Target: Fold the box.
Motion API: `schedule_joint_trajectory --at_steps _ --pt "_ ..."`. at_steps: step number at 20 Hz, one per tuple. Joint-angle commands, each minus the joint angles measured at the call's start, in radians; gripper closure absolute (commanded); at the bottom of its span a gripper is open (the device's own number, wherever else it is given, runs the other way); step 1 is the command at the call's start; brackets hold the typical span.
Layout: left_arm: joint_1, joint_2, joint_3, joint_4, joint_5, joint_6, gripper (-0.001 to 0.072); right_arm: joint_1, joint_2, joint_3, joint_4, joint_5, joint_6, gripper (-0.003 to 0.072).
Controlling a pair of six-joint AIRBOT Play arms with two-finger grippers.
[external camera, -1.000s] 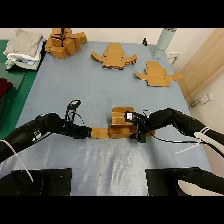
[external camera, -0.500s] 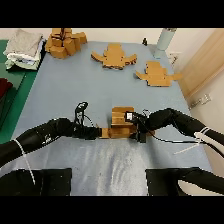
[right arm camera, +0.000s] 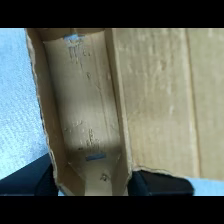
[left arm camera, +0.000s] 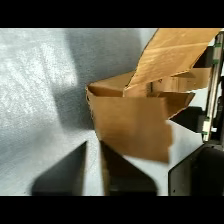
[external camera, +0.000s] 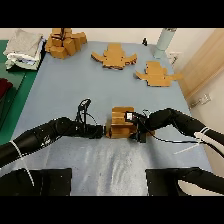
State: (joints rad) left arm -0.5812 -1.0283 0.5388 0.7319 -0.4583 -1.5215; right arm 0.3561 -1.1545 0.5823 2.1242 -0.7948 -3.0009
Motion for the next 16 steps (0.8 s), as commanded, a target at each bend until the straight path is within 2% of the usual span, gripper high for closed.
schedule_joint_trajectory --at_steps 1,2,3,11,13,16 --pt "-0.003 0.003 0.004 -0.03 0.005 0.006 0.0311 0.0 0.001 0.0 0.0 0.0 0.0 0.0184" --pt "-0.003 0.004 0.004 -0.031 0.005 0.006 0.0358 0.0 0.001 0.0 0.0 0.0 0.0 0.0185" --pt "-0.003 0.003 0.003 -0.031 0.006 0.006 0.0364 0.0 0.001 0.0 0.0 0.0 0.0 0.0185" --pt "-0.003 0.003 0.004 -0.087 0.015 0.077 0.0353 0.0 0.001 0.0 0.0 0.0 0.0 0.0185" --pt "-0.003 -0.01 0.007 -0.119 0.014 0.098 0.0278 0.0 0.001 0.0 0.0 0.0 0.0 0.0185" --pt "-0.005 -0.043 0.008 -0.197 0.014 0.149 0.0278 0.0 0.001 0.0 0.0 0.0 0.0 0.0185"
